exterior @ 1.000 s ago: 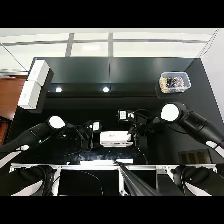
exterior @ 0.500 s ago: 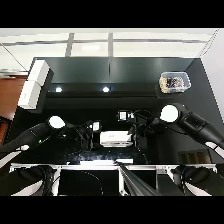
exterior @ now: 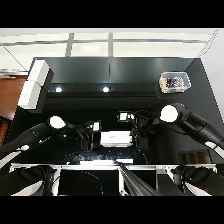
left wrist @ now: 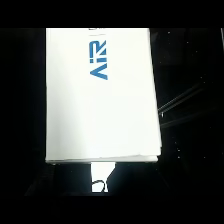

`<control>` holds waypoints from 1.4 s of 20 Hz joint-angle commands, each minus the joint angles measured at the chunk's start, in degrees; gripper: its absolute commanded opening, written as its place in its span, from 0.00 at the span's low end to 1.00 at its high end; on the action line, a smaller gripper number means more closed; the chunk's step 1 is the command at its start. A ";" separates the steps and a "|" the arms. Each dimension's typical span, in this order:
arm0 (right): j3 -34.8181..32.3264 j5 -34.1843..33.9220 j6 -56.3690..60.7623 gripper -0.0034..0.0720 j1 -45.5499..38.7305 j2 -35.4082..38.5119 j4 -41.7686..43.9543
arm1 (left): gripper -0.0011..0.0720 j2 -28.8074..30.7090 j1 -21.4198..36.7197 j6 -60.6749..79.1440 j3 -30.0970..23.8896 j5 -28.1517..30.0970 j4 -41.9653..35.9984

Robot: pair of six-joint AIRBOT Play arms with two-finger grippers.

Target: Fold the box and place the chain.

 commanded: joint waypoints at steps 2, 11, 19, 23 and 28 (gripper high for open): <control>0.66 0.15 4.28 0.46 -0.04 0.11 0.72 | 0.40 -0.02 -0.02 0.02 0.02 -0.07 0.09; -3.93 4.37 21.49 0.06 -9.11 0.31 28.89 | 0.40 -0.02 -0.02 0.02 0.02 -0.07 0.09; -9.25 -7.02 23.65 0.06 -4.17 -5.57 40.85 | 0.40 -0.02 -0.02 0.02 0.02 -0.07 0.09; -9.25 -8.13 24.30 0.06 -4.17 -8.09 40.15 | 0.40 -0.02 -0.02 0.02 0.02 -0.07 0.09; -9.25 -8.50 25.09 0.06 -4.17 -11.50 36.20 | 0.40 -0.02 -0.02 0.02 0.02 -0.07 0.09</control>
